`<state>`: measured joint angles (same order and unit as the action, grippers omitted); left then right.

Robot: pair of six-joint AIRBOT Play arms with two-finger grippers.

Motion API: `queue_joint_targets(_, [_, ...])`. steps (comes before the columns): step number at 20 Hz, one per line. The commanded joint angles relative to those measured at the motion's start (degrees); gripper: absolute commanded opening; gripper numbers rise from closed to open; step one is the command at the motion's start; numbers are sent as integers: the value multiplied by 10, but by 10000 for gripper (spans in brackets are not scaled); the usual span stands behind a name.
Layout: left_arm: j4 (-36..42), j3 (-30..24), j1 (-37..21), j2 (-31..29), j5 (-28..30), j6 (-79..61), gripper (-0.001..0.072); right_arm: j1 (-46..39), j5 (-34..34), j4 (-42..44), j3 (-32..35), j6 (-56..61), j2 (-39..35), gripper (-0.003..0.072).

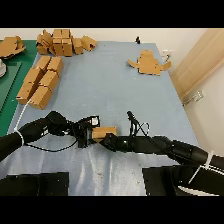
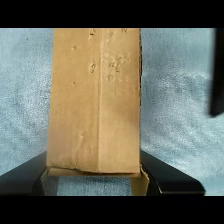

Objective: Fold the box.

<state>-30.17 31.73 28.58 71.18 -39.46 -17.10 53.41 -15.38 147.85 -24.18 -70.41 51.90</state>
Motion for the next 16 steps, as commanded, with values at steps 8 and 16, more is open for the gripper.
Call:
queue_joint_targets(8, [0, 0, 0, 0, 0, 0, 351, 30, 124, -7, -32, 50, 64, 0])
queue_joint_targets(16, [0, 0, 0, 0, 0, 0, 351, 30, 116, -21, -30, 50, 92, 1])
